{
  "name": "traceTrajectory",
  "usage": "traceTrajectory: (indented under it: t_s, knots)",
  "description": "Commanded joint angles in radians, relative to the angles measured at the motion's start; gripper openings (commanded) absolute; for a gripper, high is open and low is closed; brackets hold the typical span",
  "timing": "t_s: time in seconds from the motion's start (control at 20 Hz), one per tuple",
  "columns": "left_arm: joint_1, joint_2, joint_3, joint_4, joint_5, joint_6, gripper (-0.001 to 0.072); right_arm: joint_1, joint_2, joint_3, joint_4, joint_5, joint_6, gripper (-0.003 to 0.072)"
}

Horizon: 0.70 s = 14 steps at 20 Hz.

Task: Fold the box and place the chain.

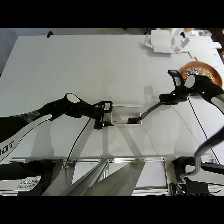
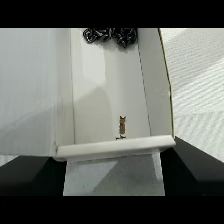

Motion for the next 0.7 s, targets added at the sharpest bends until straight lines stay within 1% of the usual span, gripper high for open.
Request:
traceTrajectory:
  t_s: [0.0, 0.15, 0.25, 0.35, 0.55, 0.65]
  knots:
    - [0.0, 0.001, 0.0, 0.001, 0.0, 0.0, 0.017, 0.0, 0.08, 0.002, -0.003, 0.042, -0.008, 0.0015]
    - [0.0, 0.001, 0.0, 0.0, 0.0, 0.0, 0.017, 0.0, 0.193, 0.002, 0.006, 0.1, -0.007, 0.0015]
    - [0.0, 0.001, 0.0, 0.0, 0.0, 0.0, 0.017, 0.0, 0.27, 0.002, 0.043, 0.162, -0.01, 0.0015]
    - [0.0, 0.001, 0.0, 0.0, 0.001, 0.0, 0.017, 0.001, 0.352, 0.002, 0.134, 0.225, -0.038, 0.0015]
    - [0.0, 0.001, 0.0, 0.0, 0.001, 0.0, 0.017, 0.02, 0.509, 0.002, 0.389, 0.313, -0.114, 0.0015]
    - [0.0, 0.001, 0.0, 0.001, 0.0, 0.0, 0.017, 0.072, 0.573, 0.002, 0.446, 0.333, -0.114, 0.0015]
